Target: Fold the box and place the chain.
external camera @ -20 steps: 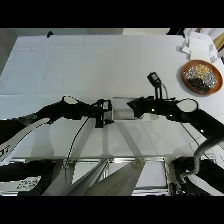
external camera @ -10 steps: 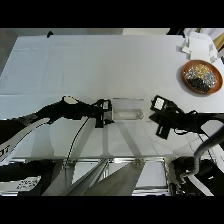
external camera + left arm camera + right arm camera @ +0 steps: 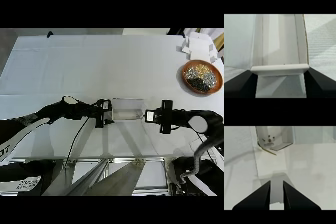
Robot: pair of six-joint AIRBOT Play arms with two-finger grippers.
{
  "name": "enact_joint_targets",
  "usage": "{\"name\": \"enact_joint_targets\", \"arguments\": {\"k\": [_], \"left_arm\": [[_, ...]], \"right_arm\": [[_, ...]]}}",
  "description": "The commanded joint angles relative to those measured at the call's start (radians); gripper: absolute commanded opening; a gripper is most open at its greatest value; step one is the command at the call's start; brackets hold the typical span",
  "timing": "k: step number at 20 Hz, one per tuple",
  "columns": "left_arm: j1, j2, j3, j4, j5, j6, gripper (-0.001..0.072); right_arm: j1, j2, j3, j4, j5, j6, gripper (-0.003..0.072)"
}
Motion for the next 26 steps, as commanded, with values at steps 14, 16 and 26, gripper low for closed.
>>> {"name": "enact_joint_targets", "arguments": {"k": [14,16,26], "left_arm": [[0.0,0.001,0.0,0.0,0.0,0.001,0.015],[0.0,0.001,0.0,0.0,0.0,0.001,0.015],[0.0,0.001,0.0,0.0,0.0,0.001,0.015]], "right_arm": [[-0.13,-0.309,0.14,0.32,0.122,-0.313,0.0235],[-0.13,-0.311,0.14,0.353,0.126,-0.313,0.0235],[-0.129,-0.312,0.14,0.414,0.121,-0.317,0.0155]]}}
